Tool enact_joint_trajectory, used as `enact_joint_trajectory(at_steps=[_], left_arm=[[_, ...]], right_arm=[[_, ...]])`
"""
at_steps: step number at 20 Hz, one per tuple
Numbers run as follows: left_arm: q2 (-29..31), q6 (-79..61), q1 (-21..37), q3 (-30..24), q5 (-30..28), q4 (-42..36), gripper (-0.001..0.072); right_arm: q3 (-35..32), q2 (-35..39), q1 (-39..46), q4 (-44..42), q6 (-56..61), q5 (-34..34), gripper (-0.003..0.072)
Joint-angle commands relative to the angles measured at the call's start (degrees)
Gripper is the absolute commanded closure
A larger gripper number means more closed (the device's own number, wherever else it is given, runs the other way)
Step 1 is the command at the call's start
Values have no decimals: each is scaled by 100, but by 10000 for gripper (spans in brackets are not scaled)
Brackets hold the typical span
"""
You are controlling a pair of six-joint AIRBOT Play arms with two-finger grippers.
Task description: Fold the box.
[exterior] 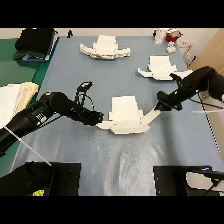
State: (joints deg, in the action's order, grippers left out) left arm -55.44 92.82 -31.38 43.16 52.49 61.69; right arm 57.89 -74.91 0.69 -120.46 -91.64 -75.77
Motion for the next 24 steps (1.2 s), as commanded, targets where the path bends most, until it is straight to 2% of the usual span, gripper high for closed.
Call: enact_joint_trajectory(at_steps=[1, 2, 3, 7, 9, 12, 13, 14, 15, 16, 17, 18, 19, 21, 24], left_arm=[[4, -195, -7, 4, 566, 0, 695], [4, -195, -7, 4, 649, -4, 696], [4, -195, -7, 4, 697, -4, 696], [4, -195, -7, 4, 710, -87, 694], [2, -195, -7, 4, 706, -151, 694], [4, -195, -7, 4, 691, -151, 694], [4, -195, -7, 4, 688, -151, 694], [4, -195, -7, 4, 686, -151, 694], [2, -197, -7, 4, 686, -151, 693], [4, -199, -7, 4, 688, -149, 693], [2, -234, -2, 4, 688, -146, 692], [4, -269, 4, 4, 691, -149, 517], [4, -278, 4, 4, 699, -149, 250], [4, -306, 4, 4, 761, -149, 245], [2, -535, 11, 4, 796, -146, 246]], right_arm=[[-1021, 763, -892, 647, 1023, 881, 581], [-1121, 743, -986, 660, 1023, 780, 365], [-1193, 704, -1040, 662, 1021, 704, 301], [-1231, 592, -1045, 623, 879, 649, 304], [-1233, 575, -1045, 199, 487, 656, 390], [-1231, 557, -1045, -461, -81, 723, 407], [-1231, 557, -1045, -450, -109, 752, 534], [-1231, 557, -1045, -455, -210, 761, 606], [-1231, 560, -1045, -474, -295, 754, 611], [-1233, 560, -1047, -494, -409, 754, 687], [-1248, 575, -1060, -509, -527, 728, 687], [-1303, 632, -1117, -509, -647, 719, 688], [-1423, 739, -1213, -516, -706, 721, 688], [-1856, 1165, -1502, -514, -922, 846, 688], [-2833, 2192, -1832, -503, -981, 1727, 688]])
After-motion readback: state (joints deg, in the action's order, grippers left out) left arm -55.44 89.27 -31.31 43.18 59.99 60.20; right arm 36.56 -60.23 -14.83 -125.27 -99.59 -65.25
